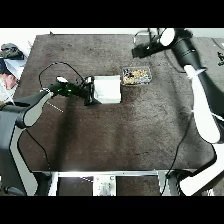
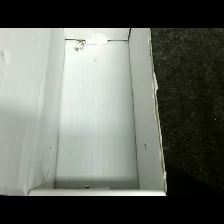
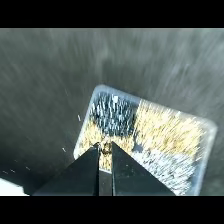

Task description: Fold the box and place the chain.

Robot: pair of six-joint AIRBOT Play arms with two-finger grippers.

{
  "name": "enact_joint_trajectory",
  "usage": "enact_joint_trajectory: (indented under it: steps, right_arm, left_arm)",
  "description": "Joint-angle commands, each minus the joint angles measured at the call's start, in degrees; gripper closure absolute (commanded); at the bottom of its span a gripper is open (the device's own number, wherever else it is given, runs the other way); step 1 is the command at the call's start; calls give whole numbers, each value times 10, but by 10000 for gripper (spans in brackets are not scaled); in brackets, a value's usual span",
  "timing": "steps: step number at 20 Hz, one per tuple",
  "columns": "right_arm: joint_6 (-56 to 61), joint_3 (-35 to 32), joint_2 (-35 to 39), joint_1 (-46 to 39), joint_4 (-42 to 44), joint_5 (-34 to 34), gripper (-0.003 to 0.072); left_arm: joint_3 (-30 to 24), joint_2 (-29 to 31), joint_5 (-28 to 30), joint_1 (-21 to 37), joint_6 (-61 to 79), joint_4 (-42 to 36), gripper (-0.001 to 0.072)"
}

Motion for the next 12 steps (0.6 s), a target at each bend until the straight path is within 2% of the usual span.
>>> enact_joint_trajectory:
  steps: [1,5,8,10,12]
  right_arm:
    - [-19,1,96,14,0,-44,700]
    - [-42,1,189,56,-10,-163,701]
    - [-73,1,233,99,-10,-253,701]
    - [-82,0,244,125,-10,-265,701]
    - [-82,0,243,144,-10,-232,701]
  left_arm:
    - [0,0,0,0,0,0,364]
    - [0,0,0,0,0,0,364]
    - [0,0,0,0,0,0,365]
    - [0,0,0,0,0,0,364]
    - [0,0,0,0,0,0,364]
